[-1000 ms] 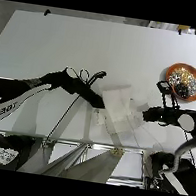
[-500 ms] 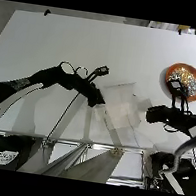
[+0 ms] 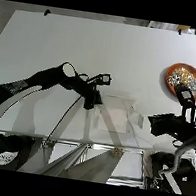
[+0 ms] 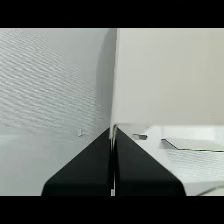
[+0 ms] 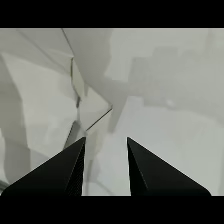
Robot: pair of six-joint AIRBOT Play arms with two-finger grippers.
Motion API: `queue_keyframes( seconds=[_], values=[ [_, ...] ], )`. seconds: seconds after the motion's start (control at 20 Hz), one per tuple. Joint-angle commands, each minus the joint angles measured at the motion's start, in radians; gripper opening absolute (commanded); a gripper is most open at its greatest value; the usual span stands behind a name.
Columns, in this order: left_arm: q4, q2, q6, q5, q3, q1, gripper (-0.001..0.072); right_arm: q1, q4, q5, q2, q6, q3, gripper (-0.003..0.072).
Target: Fold the box and place the chain.
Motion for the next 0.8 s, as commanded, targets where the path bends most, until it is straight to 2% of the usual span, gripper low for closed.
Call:
queue_keyframes(
  seconds=[0.0, 0.25, 0.35, 0.5, 0.55, 0.6, 0.75],
  values=[
    [0.011, 0.0, 0.069, 0.116, 0.0, -0.042, 0.0004, 0.001, 0.011, 0.01, 0.023, -0.032, 0.001, 0.0299],
    [-0.029, 0.0, 0.143, 0.07, 0.0, -0.053, 0.0004, 0.001, 0.033, -0.136, 0.0, -0.281, 0.001, 0.0299],
    [-0.029, 0.0, 0.144, 0.057, 0.0, -0.051, 0.0004, 0.001, 0.061, -0.142, -0.062, -0.37, 0.0, 0.03],
    [-0.03, 0.0, 0.173, 0.041, 0.0, -0.051, 0.0004, 0.001, 0.196, -0.181, -0.193, -0.624, 0.001, 0.0302],
    [-0.03, 0.0, 0.173, 0.03, 0.0, -0.051, 0.0004, 0.001, 0.201, -0.208, -0.235, -0.655, 0.001, 0.0306],
    [-0.03, 0.0, 0.173, 0.021, 0.0, -0.051, 0.0004, 0.001, 0.201, -0.236, -0.274, -0.677, 0.001, 0.0355],
    [-0.03, 0.0, 0.173, 0.02, 0.0, -0.051, 0.0004, 0.001, 0.296, -0.247, -0.339, -0.81, 0.001, 0.0357]
  ],
)
